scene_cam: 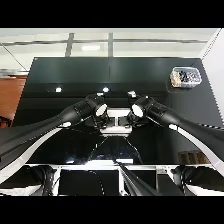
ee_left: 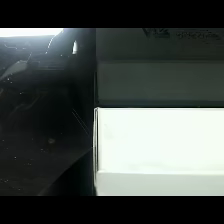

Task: Fold the box and place the chain.

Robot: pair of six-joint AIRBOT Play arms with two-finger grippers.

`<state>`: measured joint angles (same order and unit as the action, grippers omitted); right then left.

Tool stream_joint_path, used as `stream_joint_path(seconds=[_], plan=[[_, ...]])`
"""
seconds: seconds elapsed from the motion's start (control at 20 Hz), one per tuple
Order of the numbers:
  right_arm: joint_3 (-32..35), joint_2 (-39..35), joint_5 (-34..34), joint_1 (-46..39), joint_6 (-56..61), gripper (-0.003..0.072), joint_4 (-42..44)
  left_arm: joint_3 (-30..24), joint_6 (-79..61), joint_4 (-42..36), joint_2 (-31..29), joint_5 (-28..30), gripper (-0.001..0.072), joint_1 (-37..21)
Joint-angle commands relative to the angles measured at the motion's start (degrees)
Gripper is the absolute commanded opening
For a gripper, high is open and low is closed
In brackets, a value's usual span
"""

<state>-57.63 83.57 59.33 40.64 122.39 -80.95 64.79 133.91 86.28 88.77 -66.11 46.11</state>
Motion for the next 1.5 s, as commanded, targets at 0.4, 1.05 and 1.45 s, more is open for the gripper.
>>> stream_joint_path(seconds=[0.4,1.05,1.45], plan=[[-0.2,0.6,2.0,0.1,2.3,0.0149,0.9,0.0,0.0,0.0,0.0,0.0,0.0028,0.0],[-0.2,0.6,0.4,0.0,1.2,0.0015,2.4,0.0,0.0,0.0,0.0,0.0,0.0028,0.0],[-2.6,-1.2,2.9,-0.8,-3.8,0.0437,1.7,0.0,0.0,0.0,0.0,-0.1,0.0028,0.0]])
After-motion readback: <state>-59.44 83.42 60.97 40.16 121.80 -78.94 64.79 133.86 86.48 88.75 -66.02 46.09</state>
